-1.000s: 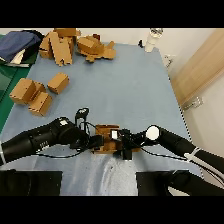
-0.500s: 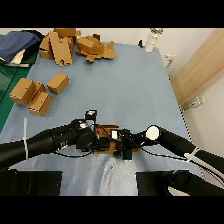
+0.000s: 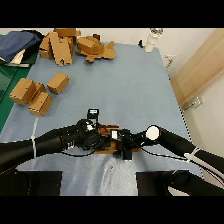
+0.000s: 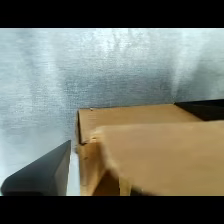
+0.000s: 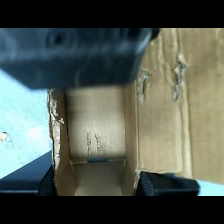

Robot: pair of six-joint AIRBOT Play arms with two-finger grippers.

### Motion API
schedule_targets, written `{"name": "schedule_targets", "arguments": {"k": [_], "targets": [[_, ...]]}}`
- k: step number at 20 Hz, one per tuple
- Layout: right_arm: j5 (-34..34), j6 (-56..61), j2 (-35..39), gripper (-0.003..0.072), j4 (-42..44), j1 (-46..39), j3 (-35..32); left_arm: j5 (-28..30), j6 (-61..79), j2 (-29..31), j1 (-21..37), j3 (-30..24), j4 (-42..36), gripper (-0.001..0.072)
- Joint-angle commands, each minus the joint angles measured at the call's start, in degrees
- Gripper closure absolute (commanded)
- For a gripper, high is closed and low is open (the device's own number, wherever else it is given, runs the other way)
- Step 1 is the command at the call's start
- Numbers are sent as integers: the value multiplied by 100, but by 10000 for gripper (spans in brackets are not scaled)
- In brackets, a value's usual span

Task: Fold the box.

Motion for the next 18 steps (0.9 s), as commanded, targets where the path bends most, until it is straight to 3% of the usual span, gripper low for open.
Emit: {"name": "schedule_targets", "arguments": {"k": [1,5,6,7,9,10,18], "targets": [[-2,0,0,207,0,0,0,-72,-37,-236,-105,175,72,308],[-2,0,0,207,0,-2,0,-247,-37,-380,-136,264,74,309],[-2,0,0,207,0,0,0,-245,-37,-380,-136,262,90,368],[-2,0,0,207,0,-2,0,-221,37,-380,-138,262,92,563],[-4,0,0,208,0,0,0,-109,46,-380,-149,264,101,628],[-4,0,0,207,0,-2,0,-96,44,-380,-153,264,103,696],[-4,0,0,207,0,0,0,221,308,-367,-173,264,-192,695]]}}
